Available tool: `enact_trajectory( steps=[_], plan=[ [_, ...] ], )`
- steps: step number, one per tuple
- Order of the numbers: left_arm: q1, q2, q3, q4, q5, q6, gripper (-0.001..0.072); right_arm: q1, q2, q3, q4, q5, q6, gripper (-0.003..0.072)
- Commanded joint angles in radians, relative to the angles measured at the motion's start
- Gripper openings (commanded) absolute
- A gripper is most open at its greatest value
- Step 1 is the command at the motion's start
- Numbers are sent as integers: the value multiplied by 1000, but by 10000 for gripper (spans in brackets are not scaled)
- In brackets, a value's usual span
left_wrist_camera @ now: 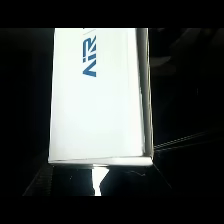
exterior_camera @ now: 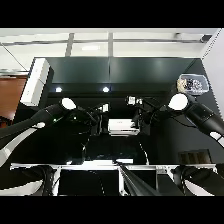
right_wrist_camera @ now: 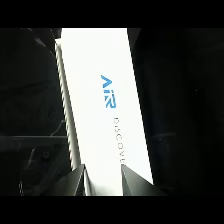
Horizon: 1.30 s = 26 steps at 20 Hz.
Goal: Fold the box and place the chain.
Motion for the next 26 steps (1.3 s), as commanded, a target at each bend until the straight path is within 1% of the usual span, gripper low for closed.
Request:
enact_trajectory(
  steps=[1, 2, 7, 13, 15, 21, 26],
  plan=[
    [0, -1, 0, 1, -3, 1, 334, 1, 0, 0, 0, 0, 15, 246],
    [0, -1, 0, 1, -3, 1, 334, 1, 0, -1, 0, -2, 16, 236],
    [0, -1, 0, 1, -3, 1, 334, 1, 0, -3, -1, -2, 34, 238],
    [0, -1, 0, 1, -3, 1, 334, 1, 0, -36, 3, -2, 35, 240],
    [0, -1, 0, 1, -3, 1, 334, 1, 0, -36, 14, -2, 37, 321],
    [0, -1, 0, 1, -3, 1, 334, 1, 0, -36, 15, 0, 53, 319],
    [0, -1, 0, 1, -3, 1, 334, 1, 0, -74, 18, -5, 68, 318]
  ],
)
